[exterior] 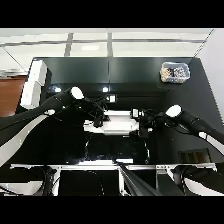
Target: Fold the box and place the chain.
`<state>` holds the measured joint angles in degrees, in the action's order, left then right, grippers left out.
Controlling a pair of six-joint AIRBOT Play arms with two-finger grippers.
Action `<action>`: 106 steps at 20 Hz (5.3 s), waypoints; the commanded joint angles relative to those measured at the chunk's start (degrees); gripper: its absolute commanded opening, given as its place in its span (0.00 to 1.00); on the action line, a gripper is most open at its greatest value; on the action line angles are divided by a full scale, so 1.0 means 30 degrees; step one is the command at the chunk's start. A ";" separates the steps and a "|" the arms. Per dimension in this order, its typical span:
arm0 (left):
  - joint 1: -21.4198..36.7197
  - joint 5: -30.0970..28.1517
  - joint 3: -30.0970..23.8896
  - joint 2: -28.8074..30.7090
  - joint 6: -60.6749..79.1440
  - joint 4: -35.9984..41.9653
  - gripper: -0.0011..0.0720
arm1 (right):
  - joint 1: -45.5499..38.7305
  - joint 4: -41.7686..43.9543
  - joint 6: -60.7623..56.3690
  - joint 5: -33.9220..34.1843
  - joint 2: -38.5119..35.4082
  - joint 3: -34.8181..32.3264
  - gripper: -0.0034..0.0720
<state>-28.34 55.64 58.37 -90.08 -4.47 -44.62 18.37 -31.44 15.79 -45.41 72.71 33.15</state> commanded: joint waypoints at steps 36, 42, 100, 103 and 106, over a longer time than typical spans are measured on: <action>0.0831 0.1129 0.0022 0.0816 -0.1676 -0.0896 0.99 | 0.0444 -0.1362 -0.0612 0.0255 0.0780 0.0313 0.69; 0.3592 0.4779 0.0015 0.4058 -0.9464 -0.4605 0.93 | 0.0583 -0.1639 -0.0539 0.0153 0.0780 0.0306 0.69; 0.0401 -0.4772 -0.8320 0.7847 0.4750 0.1967 0.54 | 0.0583 -0.1676 -0.0554 0.0226 0.0780 0.0306 0.35; 0.0408 -0.4860 -0.8320 0.7825 0.3767 0.2579 0.52 | 0.0583 -0.1676 -0.0554 0.0226 0.0780 0.0306 0.35; 0.0408 -0.4524 -0.8313 0.7715 0.3337 0.2616 0.46 | 0.0583 -0.1676 -0.0554 0.0226 0.0780 0.0306 0.35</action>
<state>-27.09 41.25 33.36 -66.70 7.11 -37.71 20.05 -36.49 14.15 -44.73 75.00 34.06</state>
